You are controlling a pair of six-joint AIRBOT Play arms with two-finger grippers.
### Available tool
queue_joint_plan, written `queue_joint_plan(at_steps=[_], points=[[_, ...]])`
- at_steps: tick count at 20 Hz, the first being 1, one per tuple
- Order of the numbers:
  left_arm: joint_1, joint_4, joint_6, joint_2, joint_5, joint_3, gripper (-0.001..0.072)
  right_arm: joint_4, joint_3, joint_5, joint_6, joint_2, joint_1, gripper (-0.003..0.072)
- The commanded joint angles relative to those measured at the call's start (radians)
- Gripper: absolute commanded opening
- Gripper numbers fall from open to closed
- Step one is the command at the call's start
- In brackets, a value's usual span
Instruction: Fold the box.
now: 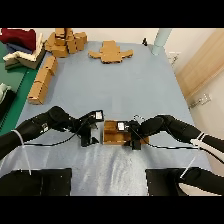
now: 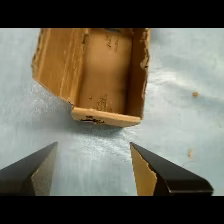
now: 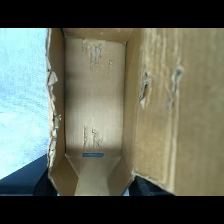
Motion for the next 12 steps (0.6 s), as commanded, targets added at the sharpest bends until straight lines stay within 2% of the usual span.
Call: queue_joint_plan(at_steps=[1, 3, 8, 12], points=[[-0.007, -0.096, 0.298, -0.087, 0.057, -0.010, 0.0692, 0.000, 0.000, 0.000, 0.000, 0.000, 0.000, 0.0528], [-0.011, -0.113, 0.366, -0.102, 0.072, -0.010, 0.0692, 0.000, 0.000, 0.000, 0.000, 0.000, 0.000, 0.0528], [-0.024, -0.272, 0.426, -0.114, 0.056, -0.011, 0.0692, 0.000, 0.000, 0.000, 0.000, 0.000, 0.000, 0.0528], [-0.025, -0.269, 0.446, -0.114, 0.043, -0.011, 0.0692, 0.000, 0.000, 0.000, 0.000, 0.000, 0.000, 0.0528]])
